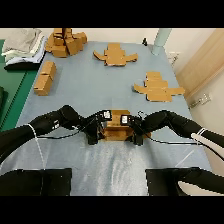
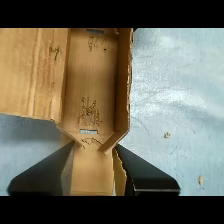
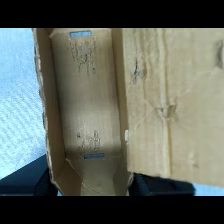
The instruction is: Fold the box.
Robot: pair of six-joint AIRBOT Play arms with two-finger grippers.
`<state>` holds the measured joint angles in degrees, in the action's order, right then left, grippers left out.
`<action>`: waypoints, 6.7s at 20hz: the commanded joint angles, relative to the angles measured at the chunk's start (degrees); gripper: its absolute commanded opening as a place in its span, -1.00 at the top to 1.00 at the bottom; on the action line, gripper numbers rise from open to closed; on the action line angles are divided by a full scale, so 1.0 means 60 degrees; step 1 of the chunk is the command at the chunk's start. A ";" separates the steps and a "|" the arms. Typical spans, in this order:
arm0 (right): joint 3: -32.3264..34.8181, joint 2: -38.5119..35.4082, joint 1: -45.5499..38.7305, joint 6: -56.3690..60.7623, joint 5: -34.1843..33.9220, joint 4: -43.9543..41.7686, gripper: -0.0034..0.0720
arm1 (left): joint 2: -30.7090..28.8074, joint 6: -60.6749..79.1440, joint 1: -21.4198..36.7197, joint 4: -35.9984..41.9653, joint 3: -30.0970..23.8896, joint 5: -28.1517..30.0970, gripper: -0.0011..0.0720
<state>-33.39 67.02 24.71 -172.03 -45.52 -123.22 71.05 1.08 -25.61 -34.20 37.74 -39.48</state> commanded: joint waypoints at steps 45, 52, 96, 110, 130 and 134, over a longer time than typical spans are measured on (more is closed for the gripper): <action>0.0004 0.0007 0.0007 0.0004 0.0000 0.0000 -0.35 | -0.3133 -1.3435 0.2295 -0.4182 -0.0951 -0.1683 0.93; 0.0004 0.0007 0.0007 0.0004 0.0000 0.0000 -0.35 | -0.1275 -1.3427 0.0827 -0.2269 -0.1100 -0.0222 0.93; 0.0004 0.0007 0.0007 0.0004 0.0000 0.0000 -0.35 | -0.0648 -1.5850 -0.1126 -0.3486 0.1024 0.0321 -0.30; 0.0004 0.0007 0.0007 0.0004 0.0000 0.0000 -0.35 | 0.0627 -2.1376 -0.2896 -0.7413 0.2943 -0.1843 -0.30; 0.0004 0.0007 0.0007 0.0004 0.0000 0.0000 -0.35 | 0.3297 -2.1933 -0.3475 -0.8273 0.5504 -0.4156 -0.30; 0.0004 0.0007 0.0007 0.0004 0.0000 0.0000 -0.35 | 0.3322 -2.2873 -0.3475 -0.8714 0.5504 -0.3945 0.19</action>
<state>-33.39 67.05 24.73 -172.03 -45.52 -123.20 90.76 -132.84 -46.44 -84.49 70.67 -63.88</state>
